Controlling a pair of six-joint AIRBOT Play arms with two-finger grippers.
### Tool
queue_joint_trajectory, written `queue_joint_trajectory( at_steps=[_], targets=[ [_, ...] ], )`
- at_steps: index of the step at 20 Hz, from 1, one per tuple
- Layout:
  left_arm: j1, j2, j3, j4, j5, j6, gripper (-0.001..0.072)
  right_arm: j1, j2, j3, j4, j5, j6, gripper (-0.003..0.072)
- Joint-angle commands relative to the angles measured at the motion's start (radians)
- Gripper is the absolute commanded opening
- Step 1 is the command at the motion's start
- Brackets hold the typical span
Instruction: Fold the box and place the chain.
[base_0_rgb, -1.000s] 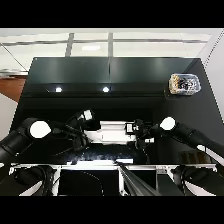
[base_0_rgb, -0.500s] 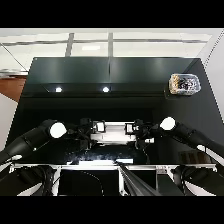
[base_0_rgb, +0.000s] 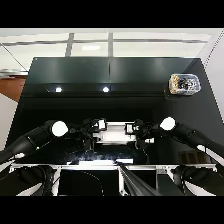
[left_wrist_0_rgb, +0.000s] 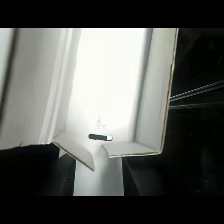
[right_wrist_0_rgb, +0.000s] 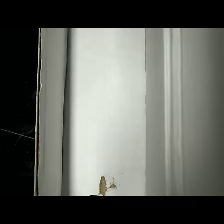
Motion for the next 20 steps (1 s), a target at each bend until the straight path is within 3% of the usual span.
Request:
queue_joint_trajectory(
  at_steps=[1,2,4,6,7,13,18,20],
  targets=[
    [0.000,0.001,0.001,-0.029,-0.029,0.001,0.0326,0.001,-0.001,-0.001,0.001,-0.001,0.001,0.0532],
    [0.000,0.001,0.001,-0.033,-0.029,0.001,0.0325,0.001,-0.001,-0.001,0.001,-0.001,0.001,0.0531],
    [0.000,0.001,0.001,-0.056,-0.021,0.001,0.0217,0.001,-0.001,-0.001,0.001,-0.001,0.001,0.0531],
    [0.000,0.000,0.001,-0.068,0.011,0.001,0.0211,0.001,-0.001,-0.001,0.001,-0.001,0.001,0.0531],
    [0.000,-0.001,0.001,-0.076,0.025,0.001,0.0140,0.001,-0.001,-0.001,0.001,-0.001,0.001,0.0531],
    [-0.001,-0.035,0.001,-0.170,0.034,0.081,0.0139,0.001,-0.001,-0.001,0.001,-0.001,0.001,0.0532],
    [-0.027,-0.063,0.001,-0.161,0.040,0.117,0.0144,0.001,-0.001,-0.001,0.001,-0.001,0.001,0.0531],
    [-0.027,-0.063,0.001,-0.161,0.039,0.116,0.0182,0.001,-0.001,-0.001,0.001,-0.001,0.001,0.0531]
  ],
)
